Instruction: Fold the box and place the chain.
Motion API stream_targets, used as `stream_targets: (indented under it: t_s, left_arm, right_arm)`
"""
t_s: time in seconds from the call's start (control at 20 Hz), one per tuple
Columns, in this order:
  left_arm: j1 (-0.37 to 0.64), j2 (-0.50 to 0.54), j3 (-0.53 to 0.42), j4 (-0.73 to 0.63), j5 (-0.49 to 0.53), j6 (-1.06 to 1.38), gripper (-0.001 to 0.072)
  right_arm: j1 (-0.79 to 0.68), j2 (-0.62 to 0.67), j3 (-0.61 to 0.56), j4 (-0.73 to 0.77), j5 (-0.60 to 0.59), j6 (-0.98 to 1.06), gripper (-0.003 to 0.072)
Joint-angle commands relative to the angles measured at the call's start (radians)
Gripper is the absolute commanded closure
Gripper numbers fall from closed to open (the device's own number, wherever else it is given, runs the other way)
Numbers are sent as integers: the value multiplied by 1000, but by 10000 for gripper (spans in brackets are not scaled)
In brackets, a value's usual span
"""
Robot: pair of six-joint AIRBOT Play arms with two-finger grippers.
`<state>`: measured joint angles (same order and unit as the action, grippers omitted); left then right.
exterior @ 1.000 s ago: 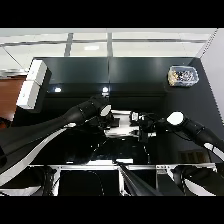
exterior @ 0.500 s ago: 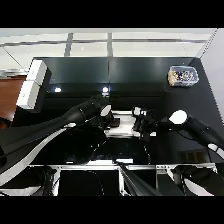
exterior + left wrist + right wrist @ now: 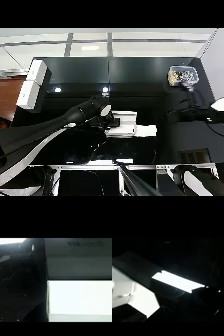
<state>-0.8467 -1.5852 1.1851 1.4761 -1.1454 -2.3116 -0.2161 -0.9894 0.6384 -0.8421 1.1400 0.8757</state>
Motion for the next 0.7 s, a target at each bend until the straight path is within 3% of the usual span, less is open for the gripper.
stream_targets:
  t_s: [0.0, 0.2, 0.3, 0.65]
  left_arm:
    - [0, 0, 1, 0, 0, 0, 680]
    - [0, 0, 1, 0, 18, 0, 680]
    - [0, 0, 1, 0, 18, 0, 680]
    - [0, 0, 1, 0, 15, 0, 680]
  right_arm:
    - [-205, 2, 6, -5, 6, 227, 667]
    - [-260, -58, -22, -1, 8, 301, 668]
    - [-248, -114, -63, 30, 64, 294, 668]
    - [-61, -229, -97, 40, 81, 238, 668]
